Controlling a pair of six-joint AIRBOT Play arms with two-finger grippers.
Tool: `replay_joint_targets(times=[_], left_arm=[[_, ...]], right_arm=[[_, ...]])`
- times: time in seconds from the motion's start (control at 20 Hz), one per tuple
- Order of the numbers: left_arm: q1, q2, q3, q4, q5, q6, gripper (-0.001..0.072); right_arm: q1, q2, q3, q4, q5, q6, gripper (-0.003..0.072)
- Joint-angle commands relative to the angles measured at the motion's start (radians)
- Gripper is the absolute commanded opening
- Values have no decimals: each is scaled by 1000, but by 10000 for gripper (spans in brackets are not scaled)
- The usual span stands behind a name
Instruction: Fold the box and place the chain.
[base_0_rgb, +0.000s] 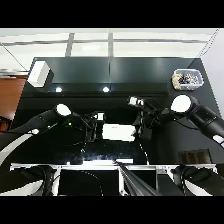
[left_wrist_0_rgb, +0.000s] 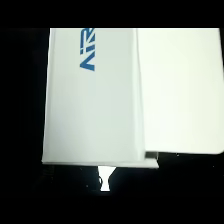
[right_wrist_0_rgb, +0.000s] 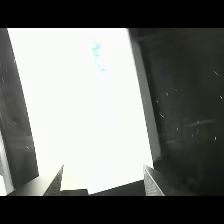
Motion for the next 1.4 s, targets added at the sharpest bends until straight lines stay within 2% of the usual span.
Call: replay_joint_targets(times=[0.0, 0.45, 0.6, 0.7, 0.75, 1.35], left_arm=[[0, -1, 0, 0, -6, 0, 354], [0, -1, 0, 0, -7, 0, 354], [0, -2, 0, 0, -7, 0, 354], [0, -2, 0, 0, -7, 0, 354], [0, -2, 0, 0, -7, 0, 354], [0, -2, 0, 0, -10, 0, 354]], right_arm=[[51, 0, -20, -19, -57, -151, 560], [87, -3, -27, -1, -111, -150, 560], [110, -5, -27, -1, -168, -150, 556], [122, -5, -27, -1, -173, -150, 270], [126, -5, -27, -1, -171, -150, 256], [121, -4, -26, 0, -171, -63, 255]])
